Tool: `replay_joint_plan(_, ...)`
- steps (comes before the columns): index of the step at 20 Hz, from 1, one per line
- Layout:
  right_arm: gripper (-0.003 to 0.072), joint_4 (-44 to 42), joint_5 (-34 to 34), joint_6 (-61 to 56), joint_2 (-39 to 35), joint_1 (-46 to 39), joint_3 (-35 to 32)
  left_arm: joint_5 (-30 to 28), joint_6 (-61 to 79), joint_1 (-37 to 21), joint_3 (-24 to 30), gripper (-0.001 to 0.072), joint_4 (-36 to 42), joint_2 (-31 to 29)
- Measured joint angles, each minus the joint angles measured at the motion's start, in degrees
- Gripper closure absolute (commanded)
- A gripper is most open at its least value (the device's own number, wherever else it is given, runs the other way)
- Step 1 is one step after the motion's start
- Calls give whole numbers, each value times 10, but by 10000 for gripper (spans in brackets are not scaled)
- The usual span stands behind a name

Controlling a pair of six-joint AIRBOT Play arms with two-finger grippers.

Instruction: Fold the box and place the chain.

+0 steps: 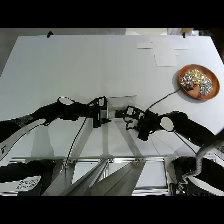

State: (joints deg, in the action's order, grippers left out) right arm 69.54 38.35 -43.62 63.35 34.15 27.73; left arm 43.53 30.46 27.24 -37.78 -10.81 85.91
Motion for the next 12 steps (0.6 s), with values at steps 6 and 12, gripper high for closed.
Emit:
replay_joint_plan(6, 446, -10, -11, 17, 9, 0, 0, 0, 0, 0, 0, 695, 0, 0)
replay_joint_plan(12, 657, -8, -24, 28, 26, 27, 0, 0, 0, 0, 0, 695, 0, 0)
